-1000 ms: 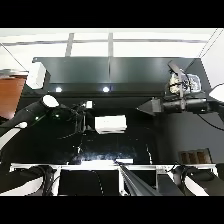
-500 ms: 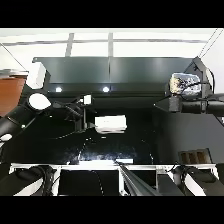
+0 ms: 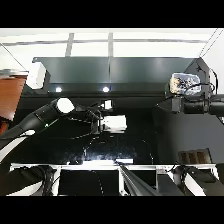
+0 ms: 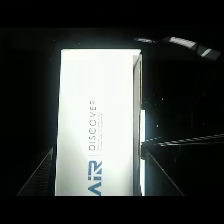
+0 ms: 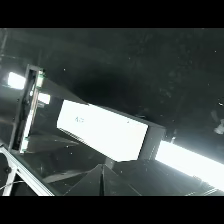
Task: Fold the box and place the chain.
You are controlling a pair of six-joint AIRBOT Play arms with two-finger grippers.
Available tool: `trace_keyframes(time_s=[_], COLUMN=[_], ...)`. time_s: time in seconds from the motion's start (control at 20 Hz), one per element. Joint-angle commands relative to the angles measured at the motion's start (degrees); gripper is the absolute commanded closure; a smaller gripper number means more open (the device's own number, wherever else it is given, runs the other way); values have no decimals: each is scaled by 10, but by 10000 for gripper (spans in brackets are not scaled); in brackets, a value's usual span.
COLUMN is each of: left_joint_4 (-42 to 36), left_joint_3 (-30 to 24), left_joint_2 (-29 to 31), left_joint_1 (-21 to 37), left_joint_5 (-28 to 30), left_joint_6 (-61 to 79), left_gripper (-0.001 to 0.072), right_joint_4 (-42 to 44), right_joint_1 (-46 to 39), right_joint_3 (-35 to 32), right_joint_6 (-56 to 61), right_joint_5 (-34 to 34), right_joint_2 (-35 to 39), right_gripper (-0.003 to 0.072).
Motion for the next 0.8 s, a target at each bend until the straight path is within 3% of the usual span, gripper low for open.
trace_keyframes(time_s=[0.0, 0.75], left_joint_4=[-9, -17], left_joint_3=[3, 9], left_joint_2=[-10, -33], left_joint_1=[-8, -8], left_joint_5=[12, 5], left_joint_6=[-1, -2], left_gripper=[2, 3], right_joint_4=[-12, -12], right_joint_1=[0, 0], right_joint_3=[0, 0], right_joint_6=[0, 0], right_joint_5=[0, 0], right_joint_2=[0, 0], right_gripper=[668, 668])
